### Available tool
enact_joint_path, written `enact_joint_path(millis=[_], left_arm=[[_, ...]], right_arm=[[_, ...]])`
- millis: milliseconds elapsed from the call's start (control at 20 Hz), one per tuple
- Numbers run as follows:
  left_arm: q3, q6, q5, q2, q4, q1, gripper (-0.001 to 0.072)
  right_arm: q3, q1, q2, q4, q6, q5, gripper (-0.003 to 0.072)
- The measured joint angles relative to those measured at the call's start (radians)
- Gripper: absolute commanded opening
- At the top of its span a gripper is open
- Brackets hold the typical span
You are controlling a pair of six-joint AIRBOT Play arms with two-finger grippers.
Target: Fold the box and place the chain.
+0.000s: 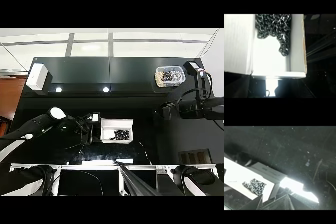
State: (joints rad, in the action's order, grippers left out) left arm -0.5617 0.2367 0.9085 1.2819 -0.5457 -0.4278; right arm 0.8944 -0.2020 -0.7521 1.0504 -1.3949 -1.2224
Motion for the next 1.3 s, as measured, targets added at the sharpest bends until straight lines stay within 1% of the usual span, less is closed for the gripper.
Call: enact_joint_path(millis=[550,700,750,800,850,900,1100,1300], left_arm=[[-0.001,-0.008,0.004,0.001,0.009,-0.008,0.0705],[-0.001,-0.009,0.01,0.001,0.009,-0.008,0.0683],[-0.001,-0.01,0.01,0.001,0.009,-0.01,0.0642],[-0.001,-0.011,0.01,0.001,0.008,-0.014,0.0493],[-0.002,-0.011,0.008,0.001,0.009,-0.02,0.0367],[-0.002,-0.011,0.004,0.001,0.01,-0.026,0.0339],[-0.002,-0.015,-0.008,0.001,0.005,-0.039,0.0335],[-0.002,-0.018,-0.011,0.001,0.002,-0.043,0.033]], right_arm=[[-0.004,0.0,-0.004,0.023,0.0,0.007,0.0379],[-0.005,0.0,-0.006,0.036,0.0,0.024,0.0379],[-0.006,0.0,-0.009,0.039,0.0,0.033,0.0379],[-0.007,0.0,-0.013,0.041,0.0,0.039,0.0382],[-0.01,0.0,-0.019,0.042,0.0,0.048,0.0517],[-0.012,0.0,-0.027,0.044,-0.001,0.054,0.0676],[-0.017,-0.021,-0.084,0.043,0.001,0.094,0.0676],[-0.019,-0.05,-0.201,-0.023,0.068,0.176,0.0675]])
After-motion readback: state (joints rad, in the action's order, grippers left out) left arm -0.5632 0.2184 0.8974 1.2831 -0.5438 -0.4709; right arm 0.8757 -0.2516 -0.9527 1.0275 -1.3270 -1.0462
